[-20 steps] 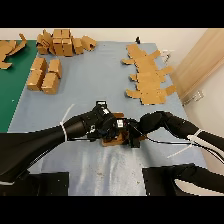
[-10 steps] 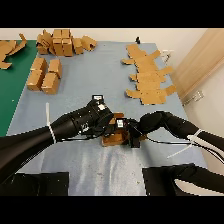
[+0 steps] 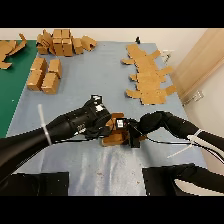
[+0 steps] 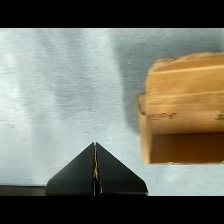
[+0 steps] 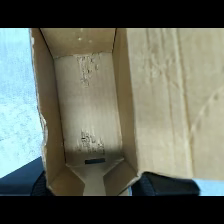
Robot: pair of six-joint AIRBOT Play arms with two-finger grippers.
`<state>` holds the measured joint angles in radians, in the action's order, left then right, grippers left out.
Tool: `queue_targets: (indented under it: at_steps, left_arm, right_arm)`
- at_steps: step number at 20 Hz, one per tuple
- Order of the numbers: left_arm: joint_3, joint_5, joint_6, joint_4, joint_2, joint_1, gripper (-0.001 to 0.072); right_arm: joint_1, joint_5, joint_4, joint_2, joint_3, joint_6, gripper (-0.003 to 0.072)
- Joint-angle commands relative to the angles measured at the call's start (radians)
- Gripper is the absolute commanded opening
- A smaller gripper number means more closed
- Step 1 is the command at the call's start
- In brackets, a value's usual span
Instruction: Fold the box.
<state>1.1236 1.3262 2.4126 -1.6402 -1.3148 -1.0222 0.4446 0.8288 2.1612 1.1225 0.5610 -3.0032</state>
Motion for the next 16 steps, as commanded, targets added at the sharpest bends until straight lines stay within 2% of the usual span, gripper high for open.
queue_targets:
  at_steps: [1,2,3,4,7,9,11,12,14,16]
  left_arm:
    - [-0.098,-0.046,-0.125,-0.064,0.104,0.058,0.001]
    - [-0.156,-0.13,-0.238,-0.014,0.15,0.127,0.001]
    - [-0.208,-0.224,-0.45,0.092,0.182,0.213,0.001]
    - [-0.252,-0.311,-0.768,0.256,0.196,0.314,0.0011]
    - [-0.281,-0.411,-1.635,0.71,0.13,0.582,0.0011]
    - [-0.277,-0.52,-1.908,0.906,0.059,0.681,0.0012]
    - [-0.259,-0.636,-2.017,0.945,-0.006,0.705,0.0012]
    - [-0.253,-0.662,-2.07,0.946,-0.026,0.702,0.0011]
    - [-0.256,-0.661,-2.203,0.946,-0.026,0.668,0.001]
    - [-0.29,-0.66,-2.264,0.946,0.015,0.625,0.001]
  right_arm:
    - [0.0,0.002,-0.001,0.0,0.0,0.0,0.0587]
    - [0.0,0.001,-0.001,0.0,0.0,0.0,0.0587]
    - [0.0,0.001,-0.001,0.0,0.0,0.0,0.0587]
    - [0.0,0.0,-0.001,0.0,0.0,0.0,0.0587]
    - [0.0,0.0,-0.007,0.0,0.0,0.0,0.0587]
    - [0.0,0.0,-0.007,0.0,0.0,0.0,0.0587]
    - [0.0,-0.006,-0.008,0.0,0.0,0.0,0.0587]
    - [0.0,-0.009,-0.008,0.0,0.0,0.0,0.0587]
    - [0.0,-0.009,-0.014,0.0,0.0,0.0,0.0587]
    - [0.0,-0.009,-0.019,0.0,0.0,0.0,0.0587]
